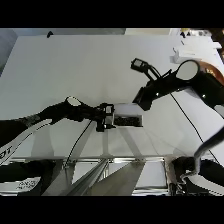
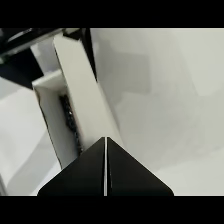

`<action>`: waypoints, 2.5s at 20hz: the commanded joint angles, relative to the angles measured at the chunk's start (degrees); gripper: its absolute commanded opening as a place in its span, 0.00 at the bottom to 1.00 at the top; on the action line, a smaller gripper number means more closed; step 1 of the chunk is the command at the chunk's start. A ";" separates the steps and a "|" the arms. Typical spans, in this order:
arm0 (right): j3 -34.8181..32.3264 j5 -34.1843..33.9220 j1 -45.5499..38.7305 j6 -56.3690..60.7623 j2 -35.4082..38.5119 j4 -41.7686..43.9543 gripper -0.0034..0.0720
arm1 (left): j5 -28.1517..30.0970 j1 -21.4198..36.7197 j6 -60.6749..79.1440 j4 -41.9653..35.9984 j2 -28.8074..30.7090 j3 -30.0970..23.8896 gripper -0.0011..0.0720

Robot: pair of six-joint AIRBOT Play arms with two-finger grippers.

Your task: Fold the box and place the chain.

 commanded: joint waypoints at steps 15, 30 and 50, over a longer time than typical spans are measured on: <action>-11.15 -4.50 6.29 -13.62 5.27 0.59 0.51 | 0.00 0.02 0.00 0.04 0.04 0.00 0.36; -12.57 -7.91 6.29 -13.57 5.27 -2.99 0.18 | 0.00 0.02 0.00 0.02 0.04 0.00 0.36; -15.34 -12.92 6.29 -10.36 5.22 -0.07 0.21 | 0.00 0.02 0.02 0.04 0.04 0.00 0.36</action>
